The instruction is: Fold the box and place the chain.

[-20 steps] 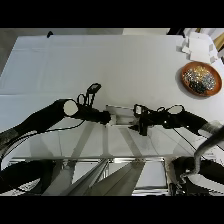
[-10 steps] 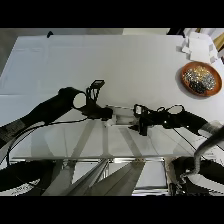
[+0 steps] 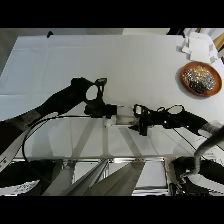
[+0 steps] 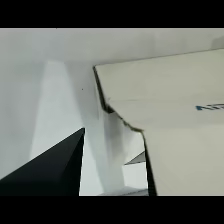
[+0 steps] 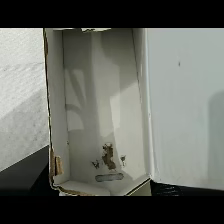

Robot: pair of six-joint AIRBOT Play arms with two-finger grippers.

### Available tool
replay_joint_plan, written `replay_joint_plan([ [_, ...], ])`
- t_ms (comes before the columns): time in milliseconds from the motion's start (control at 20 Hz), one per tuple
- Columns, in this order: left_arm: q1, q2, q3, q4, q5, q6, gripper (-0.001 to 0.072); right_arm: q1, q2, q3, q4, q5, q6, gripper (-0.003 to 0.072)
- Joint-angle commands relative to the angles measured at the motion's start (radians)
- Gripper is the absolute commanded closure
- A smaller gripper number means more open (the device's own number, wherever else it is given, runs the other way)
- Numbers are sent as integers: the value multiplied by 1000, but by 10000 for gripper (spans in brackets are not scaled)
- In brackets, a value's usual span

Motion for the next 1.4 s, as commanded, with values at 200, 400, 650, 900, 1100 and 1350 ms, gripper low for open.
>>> replay_joint_plan([
  [200, -35, -53, 63, 89, -100, -121, 298, 0, 0, 0, 0, 0, 0, 304],
  [400, -51, -53, 63, 89, -49, -204, 299, 0, 0, 0, 0, 0, 0, 304],
  [650, -74, -42, 39, 117, 30, -223, 441, 0, 0, 0, 0, 0, 0, 304],
  [900, -86, 19, -89, 109, 141, -222, 433, 0, 0, 0, 0, 0, 0, 304],
  [1100, -95, 14, -98, 111, 187, -222, 434, 0, 0, 0, 0, 0, 0, 304],
  [1350, -106, 9, -111, 111, 199, -222, 437, 0, 0, 0, 0, 0, 0, 304],
])
